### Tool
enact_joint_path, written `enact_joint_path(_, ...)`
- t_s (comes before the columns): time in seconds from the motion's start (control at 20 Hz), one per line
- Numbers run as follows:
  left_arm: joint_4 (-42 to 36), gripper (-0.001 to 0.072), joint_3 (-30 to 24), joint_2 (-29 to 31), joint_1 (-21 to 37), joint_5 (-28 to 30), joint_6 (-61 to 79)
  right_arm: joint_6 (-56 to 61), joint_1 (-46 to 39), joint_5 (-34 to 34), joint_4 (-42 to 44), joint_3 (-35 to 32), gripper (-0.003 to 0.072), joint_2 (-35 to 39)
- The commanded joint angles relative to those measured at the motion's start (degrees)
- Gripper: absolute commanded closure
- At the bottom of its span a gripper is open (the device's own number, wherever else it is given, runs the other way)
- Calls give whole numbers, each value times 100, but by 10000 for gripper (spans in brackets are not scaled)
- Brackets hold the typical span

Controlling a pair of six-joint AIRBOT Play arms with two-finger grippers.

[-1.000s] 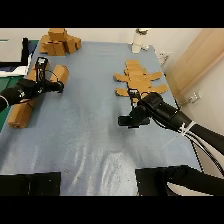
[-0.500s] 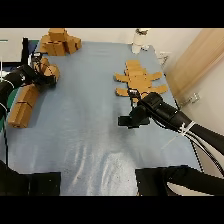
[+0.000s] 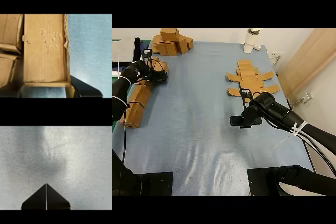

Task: Fold the box.

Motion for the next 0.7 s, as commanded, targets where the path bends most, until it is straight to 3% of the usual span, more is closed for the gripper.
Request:
enact_joint_path(0.0, 236, 238, 118, -133, -17, -13, -92, 2, 2, 2, 0, 2, 680, -4)
enact_joint_path(0.2, 289, 209, 219, -133, -17, -17, -83, 2, 2, 2, -2, 2, 680, -4)
enact_joint_path(0.25, 289, 78, 219, -133, -20, -20, -74, 2, 2, 2, -2, 2, 680, -4)
enact_joint_path(0.3, 286, 42, 219, -133, -20, -52, -74, 2, 2, 2, -2, 2, 680, -4)
enact_joint_path(0.65, 289, 40, 256, -37, -9, -577, -70, 2, 2, 2, -2, 2, 680, -4)
